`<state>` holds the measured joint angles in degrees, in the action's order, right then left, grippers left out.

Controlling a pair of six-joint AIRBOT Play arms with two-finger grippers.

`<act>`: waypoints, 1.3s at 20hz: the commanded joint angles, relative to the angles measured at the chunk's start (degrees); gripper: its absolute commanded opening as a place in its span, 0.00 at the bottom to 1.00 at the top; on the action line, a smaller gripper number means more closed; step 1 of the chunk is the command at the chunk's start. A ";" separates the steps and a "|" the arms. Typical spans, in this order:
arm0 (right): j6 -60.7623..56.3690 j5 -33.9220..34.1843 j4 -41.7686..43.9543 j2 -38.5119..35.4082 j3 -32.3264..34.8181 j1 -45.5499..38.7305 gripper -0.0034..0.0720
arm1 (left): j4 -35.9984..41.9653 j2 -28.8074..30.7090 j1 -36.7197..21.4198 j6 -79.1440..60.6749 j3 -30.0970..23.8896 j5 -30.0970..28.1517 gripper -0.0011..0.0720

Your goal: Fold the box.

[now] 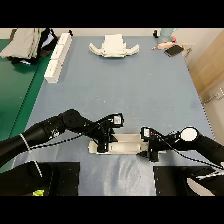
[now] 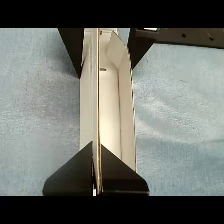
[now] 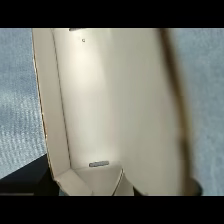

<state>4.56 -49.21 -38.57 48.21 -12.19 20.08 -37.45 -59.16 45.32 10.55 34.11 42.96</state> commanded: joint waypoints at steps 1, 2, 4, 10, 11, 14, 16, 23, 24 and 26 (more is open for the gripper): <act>-0.02 0.02 0.00 -0.07 0.00 0.04 0.72 | 0.20 0.04 0.02 0.00 0.02 -1.01 0.04; -0.02 0.04 0.00 -0.07 0.00 0.02 0.72 | 0.09 0.04 -0.04 0.00 0.02 -1.01 0.22; -0.02 0.02 0.00 -0.07 0.00 0.04 0.72 | 0.11 0.11 -0.07 1.60 0.04 -1.01 0.75; -0.02 0.02 0.00 -0.07 0.00 0.04 0.72 | -28.28 9.70 -0.07 34.60 0.48 6.54 0.75; -0.02 0.02 0.00 -0.07 0.00 0.02 0.72 | -32.09 12.24 -0.07 41.40 0.70 10.36 0.75; -0.02 0.04 0.00 -0.07 0.00 0.02 0.72 | -30.36 18.47 0.31 55.60 0.83 20.17 0.04; -0.02 0.02 0.00 -0.07 0.00 0.02 0.72 | -20.39 18.53 1.51 60.50 0.83 19.34 0.04; -0.02 0.04 -0.02 -0.07 0.00 0.02 0.72 | 5.14 0.87 0.39 64.11 5.49 -3.93 0.04; -0.04 0.04 -0.02 -0.07 0.00 0.02 0.72 | 6.62 -1.49 -0.76 64.39 6.38 -5.49 0.04; -0.02 0.04 -0.02 -0.07 0.00 0.02 0.72 | 9.25 -5.40 -3.34 64.50 7.67 -6.58 0.04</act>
